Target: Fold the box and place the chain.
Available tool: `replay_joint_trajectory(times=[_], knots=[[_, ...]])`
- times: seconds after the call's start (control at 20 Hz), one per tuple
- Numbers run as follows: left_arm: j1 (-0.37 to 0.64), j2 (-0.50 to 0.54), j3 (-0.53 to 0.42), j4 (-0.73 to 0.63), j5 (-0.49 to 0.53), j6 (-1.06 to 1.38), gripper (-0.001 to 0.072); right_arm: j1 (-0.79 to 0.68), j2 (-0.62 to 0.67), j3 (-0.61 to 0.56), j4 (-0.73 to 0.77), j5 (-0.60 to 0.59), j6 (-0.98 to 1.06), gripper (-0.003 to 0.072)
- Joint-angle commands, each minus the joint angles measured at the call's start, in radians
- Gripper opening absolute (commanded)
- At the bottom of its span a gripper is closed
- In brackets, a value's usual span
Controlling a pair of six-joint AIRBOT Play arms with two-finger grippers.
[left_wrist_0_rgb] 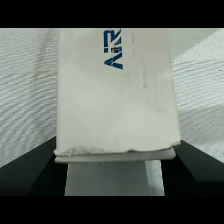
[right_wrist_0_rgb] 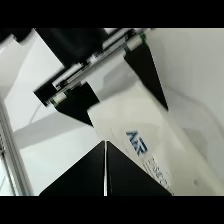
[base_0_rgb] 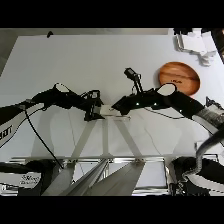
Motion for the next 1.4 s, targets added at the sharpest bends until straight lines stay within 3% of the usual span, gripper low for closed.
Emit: replay_joint_trajectory(times=[0.0,0.75,1.15,1.35], knots=[[0.000,0.001,0.000,0.000,0.000,0.000,0.0349,-0.004,-0.045,-0.081,0.043,-0.004,0.015,0.0008],[0.000,0.001,0.000,0.000,0.000,0.000,0.0349,-0.004,-0.042,-0.077,-0.012,0.000,0.040,0.0008],[0.000,0.001,0.000,0.000,0.000,0.000,0.0349,-0.040,0.249,0.006,-0.085,0.026,0.061,0.0009],[0.000,0.001,0.000,0.000,0.000,0.000,0.0349,-0.143,0.406,0.006,-0.427,0.079,0.318,0.0009]])
